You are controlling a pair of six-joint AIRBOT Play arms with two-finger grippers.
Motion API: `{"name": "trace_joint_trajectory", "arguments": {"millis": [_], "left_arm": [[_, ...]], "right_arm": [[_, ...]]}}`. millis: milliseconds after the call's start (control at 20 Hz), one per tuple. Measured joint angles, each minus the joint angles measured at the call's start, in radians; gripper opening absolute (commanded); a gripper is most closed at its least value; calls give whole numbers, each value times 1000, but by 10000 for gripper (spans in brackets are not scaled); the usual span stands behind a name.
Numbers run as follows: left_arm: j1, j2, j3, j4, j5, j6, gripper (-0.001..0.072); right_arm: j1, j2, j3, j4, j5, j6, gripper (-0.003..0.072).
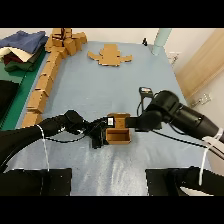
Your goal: Fold the box.
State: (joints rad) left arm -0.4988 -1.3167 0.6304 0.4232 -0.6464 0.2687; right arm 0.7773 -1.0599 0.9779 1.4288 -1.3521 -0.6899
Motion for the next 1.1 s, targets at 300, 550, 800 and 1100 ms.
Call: {"name": "trace_joint_trajectory", "arguments": {"millis": [300,550,800,1100], "left_arm": [[0,0,0,0,0,0,414],[0,0,0,0,0,0,414],[0,0,0,0,0,0,414],[0,0,0,0,0,0,414]], "right_arm": [[-358,-109,3,135,84,-366,3],[-638,-345,42,752,188,-912,2],[-658,-512,108,1100,80,-1250,2],[-580,-432,63,1158,-4,-1458,2]]}}
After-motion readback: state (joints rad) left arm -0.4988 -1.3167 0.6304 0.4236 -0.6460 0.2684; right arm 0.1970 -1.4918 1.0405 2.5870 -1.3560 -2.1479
